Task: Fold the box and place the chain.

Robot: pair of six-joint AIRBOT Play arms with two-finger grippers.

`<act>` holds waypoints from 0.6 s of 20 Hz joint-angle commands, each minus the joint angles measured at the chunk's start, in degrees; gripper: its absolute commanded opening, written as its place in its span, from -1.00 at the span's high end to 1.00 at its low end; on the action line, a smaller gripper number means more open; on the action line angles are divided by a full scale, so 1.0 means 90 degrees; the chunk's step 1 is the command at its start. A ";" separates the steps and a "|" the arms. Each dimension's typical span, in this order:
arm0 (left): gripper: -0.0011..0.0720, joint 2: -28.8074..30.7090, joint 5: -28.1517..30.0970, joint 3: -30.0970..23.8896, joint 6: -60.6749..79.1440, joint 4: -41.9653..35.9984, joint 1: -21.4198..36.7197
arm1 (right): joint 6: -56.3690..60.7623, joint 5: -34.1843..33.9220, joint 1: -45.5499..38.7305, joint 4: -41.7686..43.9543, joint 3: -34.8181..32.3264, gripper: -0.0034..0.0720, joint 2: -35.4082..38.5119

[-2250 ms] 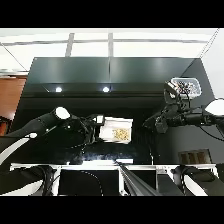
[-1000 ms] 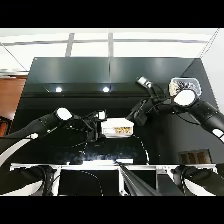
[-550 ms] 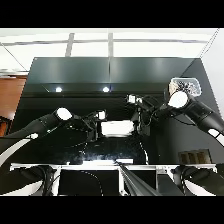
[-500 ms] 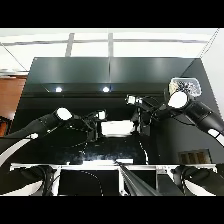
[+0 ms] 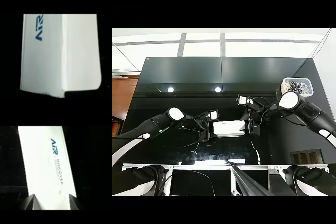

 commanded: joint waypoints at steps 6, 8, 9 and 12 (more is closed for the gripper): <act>-0.39 -0.0005 -0.0007 0.0005 0.0002 0.0002 -0.0002 | -0.0049 -0.0389 0.0228 0.0017 -0.0112 0.32 -0.0012; -0.39 -0.0005 -0.0007 0.0005 0.0002 0.0000 -0.0002 | -0.0049 -0.0386 0.0233 -0.0017 -0.0112 0.32 -0.0012; -0.39 -0.0005 -0.0010 0.0005 0.0002 0.0000 -0.0002 | -0.0049 -0.0386 0.0233 -0.0017 -0.0112 0.32 -0.0012; -0.39 -0.0007 -0.0010 0.0005 0.0002 0.0000 -0.0002 | -0.0046 -0.0362 0.0233 -0.0015 -0.0112 0.31 -0.0012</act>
